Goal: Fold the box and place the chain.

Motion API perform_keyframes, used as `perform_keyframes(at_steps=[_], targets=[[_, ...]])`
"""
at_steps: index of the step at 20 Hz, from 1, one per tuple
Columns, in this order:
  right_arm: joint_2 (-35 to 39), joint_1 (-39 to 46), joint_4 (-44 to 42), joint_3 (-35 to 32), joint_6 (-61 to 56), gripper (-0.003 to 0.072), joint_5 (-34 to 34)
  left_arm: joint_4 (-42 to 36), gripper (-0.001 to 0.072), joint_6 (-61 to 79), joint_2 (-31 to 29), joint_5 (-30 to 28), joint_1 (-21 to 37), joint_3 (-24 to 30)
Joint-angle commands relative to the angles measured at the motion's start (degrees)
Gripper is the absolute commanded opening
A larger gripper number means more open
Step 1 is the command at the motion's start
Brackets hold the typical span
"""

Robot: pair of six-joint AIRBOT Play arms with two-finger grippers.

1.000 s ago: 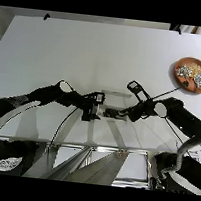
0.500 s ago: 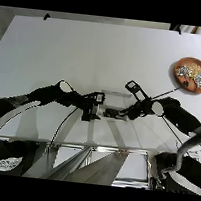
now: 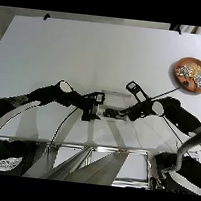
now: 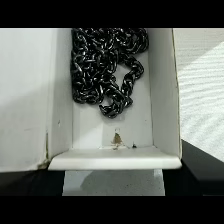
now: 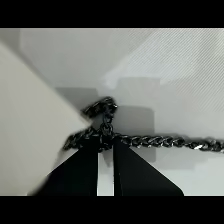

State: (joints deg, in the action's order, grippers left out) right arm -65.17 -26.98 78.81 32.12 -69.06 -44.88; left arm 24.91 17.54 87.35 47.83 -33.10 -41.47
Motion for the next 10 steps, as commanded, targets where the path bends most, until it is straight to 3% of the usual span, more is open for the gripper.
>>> perform_keyframes(at_steps=[1, 10], targets=[[4.2, 0.0, 0.0, 0.1, -0.1, 0.0019, -1.5, 0.0, 0.0394, 0.0, 0.0, 0.0, 0.0, 0.0], [28.7, 0.0, -5.4, 0.2, -1.6, 0.0018, -5.2, 0.0, 0.0394, 0.0, 0.0, 0.0, 0.0, 0.0]])
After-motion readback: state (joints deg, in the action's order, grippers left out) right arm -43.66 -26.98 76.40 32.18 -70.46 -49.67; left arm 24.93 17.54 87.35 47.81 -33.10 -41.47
